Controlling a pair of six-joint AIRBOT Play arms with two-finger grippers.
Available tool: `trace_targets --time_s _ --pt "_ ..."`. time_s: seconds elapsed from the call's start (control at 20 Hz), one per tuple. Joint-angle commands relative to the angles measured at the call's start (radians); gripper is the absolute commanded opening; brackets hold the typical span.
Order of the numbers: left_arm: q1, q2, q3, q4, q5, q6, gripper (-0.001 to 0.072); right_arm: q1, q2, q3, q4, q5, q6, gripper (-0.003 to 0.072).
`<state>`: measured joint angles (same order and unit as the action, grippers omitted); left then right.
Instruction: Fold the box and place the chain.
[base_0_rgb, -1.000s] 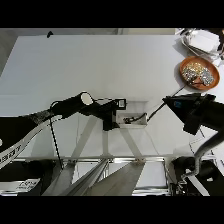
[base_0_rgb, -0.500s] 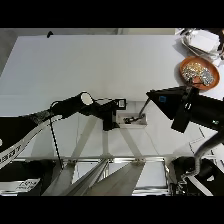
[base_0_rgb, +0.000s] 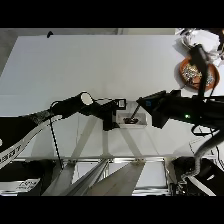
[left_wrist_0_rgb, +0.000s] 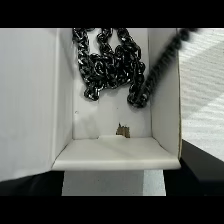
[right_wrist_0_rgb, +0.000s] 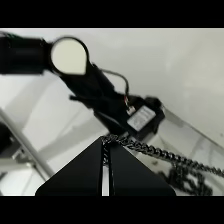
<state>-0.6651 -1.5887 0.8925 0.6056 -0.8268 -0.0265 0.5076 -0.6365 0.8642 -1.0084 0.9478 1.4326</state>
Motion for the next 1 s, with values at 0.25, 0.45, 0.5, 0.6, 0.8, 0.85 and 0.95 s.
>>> trace_targets --time_s 0.25,0.45,0.5,0.6,0.8,0.85,0.95 --pt "0.001 0.0 0.001 0.0 0.0 0.0 0.0314 0.002 -0.158 -0.055 -0.112 0.111 0.01 0.0011" --pt "0.001 0.0 0.001 0.0 0.0 0.0 0.0314 0.002 -0.203 -0.089 -0.143 0.083 0.011 0.0011" --pt "0.001 0.0 0.001 0.0 0.0 0.0 0.0314 0.002 -0.215 -0.098 -0.142 0.066 0.011 0.0011" --pt "0.001 0.0 0.001 0.0 0.0 0.0 0.0314 0.002 -0.244 -0.118 -0.137 0.027 0.01 0.0011" --pt "0.001 0.0 0.001 0.0 0.0 0.0 0.0314 0.002 -0.335 -0.129 -0.135 0.006 0.006 0.0011" --pt "0.001 0.0 0.001 0.0 0.0 0.0 0.0314 0.002 -0.362 -0.129 -0.135 0.003 0.006 0.0012" --pt "0.001 0.0 0.001 0.0 0.0 0.0 0.0314 0.002 -0.417 -0.129 -0.135 0.002 0.006 0.0012"
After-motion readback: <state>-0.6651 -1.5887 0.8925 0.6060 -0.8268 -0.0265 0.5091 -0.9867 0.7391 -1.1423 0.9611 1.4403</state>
